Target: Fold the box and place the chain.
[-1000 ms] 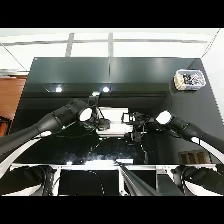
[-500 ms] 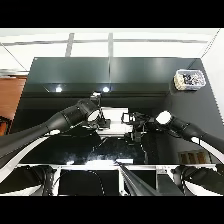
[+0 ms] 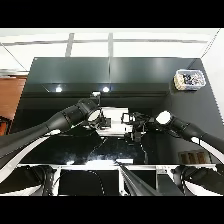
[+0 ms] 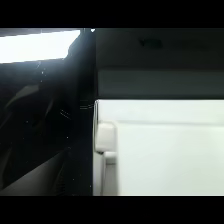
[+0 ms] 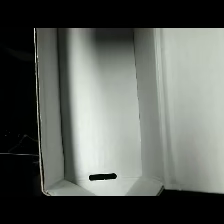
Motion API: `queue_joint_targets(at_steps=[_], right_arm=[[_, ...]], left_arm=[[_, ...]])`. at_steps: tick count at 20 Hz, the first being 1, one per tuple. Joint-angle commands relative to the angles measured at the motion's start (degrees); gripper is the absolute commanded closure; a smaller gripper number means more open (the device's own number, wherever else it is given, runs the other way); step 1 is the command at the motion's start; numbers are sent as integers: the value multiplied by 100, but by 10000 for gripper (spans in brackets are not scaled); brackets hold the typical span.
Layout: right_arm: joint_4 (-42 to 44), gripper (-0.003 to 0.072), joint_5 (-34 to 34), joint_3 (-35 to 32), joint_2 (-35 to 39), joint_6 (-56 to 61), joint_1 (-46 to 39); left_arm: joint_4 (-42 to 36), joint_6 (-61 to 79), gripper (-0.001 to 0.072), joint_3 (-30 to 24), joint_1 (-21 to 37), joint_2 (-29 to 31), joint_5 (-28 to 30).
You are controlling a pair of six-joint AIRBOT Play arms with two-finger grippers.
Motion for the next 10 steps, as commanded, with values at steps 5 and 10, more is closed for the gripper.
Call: queue_joint_targets(at_steps=[5,10], right_arm=[[0,497,4,0,-2,4,4],[0,496,4,0,-2,2,4]], left_arm=[[33,-125,294,20,0,-81,9],[22,-122,323,20,0,-155,11]])
